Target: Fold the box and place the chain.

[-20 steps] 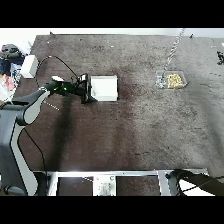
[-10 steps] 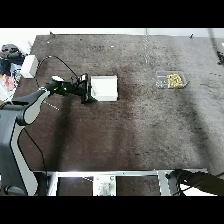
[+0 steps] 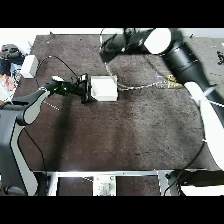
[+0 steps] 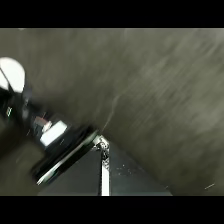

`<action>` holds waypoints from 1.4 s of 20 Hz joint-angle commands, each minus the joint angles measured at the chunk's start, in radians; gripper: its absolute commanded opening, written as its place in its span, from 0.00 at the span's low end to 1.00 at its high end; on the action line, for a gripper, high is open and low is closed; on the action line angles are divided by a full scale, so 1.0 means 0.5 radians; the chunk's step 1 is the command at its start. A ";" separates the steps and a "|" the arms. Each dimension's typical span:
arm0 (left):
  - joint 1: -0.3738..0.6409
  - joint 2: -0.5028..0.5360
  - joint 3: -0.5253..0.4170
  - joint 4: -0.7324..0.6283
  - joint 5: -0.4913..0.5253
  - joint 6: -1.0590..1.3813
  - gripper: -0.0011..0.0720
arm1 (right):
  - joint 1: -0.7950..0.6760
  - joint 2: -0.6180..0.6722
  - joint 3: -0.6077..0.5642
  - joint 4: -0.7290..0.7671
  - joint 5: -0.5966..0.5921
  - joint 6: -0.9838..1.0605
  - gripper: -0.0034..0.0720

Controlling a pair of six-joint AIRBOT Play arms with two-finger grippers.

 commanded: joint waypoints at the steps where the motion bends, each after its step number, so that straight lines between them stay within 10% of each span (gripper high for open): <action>1: -0.001 0.001 0.002 0.000 0.001 0.000 0.49 | 0.018 -0.132 -0.128 0.087 0.059 0.043 0.06; 7: -0.001 0.001 0.002 0.000 0.001 0.000 0.49 | -0.046 -0.148 -0.365 0.017 -0.098 0.140 0.06; 9: -0.001 0.001 0.002 0.000 0.001 0.000 0.49 | -0.124 -0.143 -0.369 -0.004 -0.033 0.141 0.49; 12: -0.001 0.001 0.002 0.000 0.001 0.000 0.49 | -0.317 -0.122 -0.369 -0.005 0.135 0.175 0.33; 18: -0.001 0.001 0.002 0.000 0.000 0.000 0.49 | -0.906 0.000 -0.768 -0.003 0.220 0.444 0.34; 28: -0.001 0.001 0.002 0.000 0.001 0.000 0.49 | -1.306 -0.211 -1.076 0.252 -0.391 0.700 0.49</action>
